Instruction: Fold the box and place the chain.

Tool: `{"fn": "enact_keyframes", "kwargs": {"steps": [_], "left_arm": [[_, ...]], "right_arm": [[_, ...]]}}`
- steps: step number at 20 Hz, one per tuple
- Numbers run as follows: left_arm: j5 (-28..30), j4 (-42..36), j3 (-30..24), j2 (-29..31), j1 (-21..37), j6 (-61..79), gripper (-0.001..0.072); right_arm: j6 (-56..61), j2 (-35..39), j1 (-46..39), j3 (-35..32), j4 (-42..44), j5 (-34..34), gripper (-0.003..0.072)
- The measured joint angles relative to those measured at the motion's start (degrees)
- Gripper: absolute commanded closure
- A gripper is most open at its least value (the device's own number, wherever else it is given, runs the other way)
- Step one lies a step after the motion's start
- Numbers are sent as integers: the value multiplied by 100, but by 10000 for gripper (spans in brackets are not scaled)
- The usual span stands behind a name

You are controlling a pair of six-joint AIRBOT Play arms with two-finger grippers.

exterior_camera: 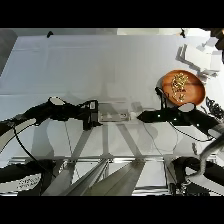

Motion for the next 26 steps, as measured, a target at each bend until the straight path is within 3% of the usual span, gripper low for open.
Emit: {"fn": "enact_keyframes", "kwargs": {"steps": [14, 22, 25, 26], "left_arm": [[0, 0, 0, 0, 0, 0, 396], [0, 2, 0, 0, 0, 0, 396], [0, 0, 0, 0, 0, 0, 396], [2, 2, 0, 0, 0, 0, 396]], "right_arm": [[0, -107, -214, 4, -369, 7, 687], [-254, -107, -26, 4, 518, 496, 675], [-267, -42, -9, 4, 811, 625, 505], [-267, -28, 7, 4, 896, 662, 496]]}}
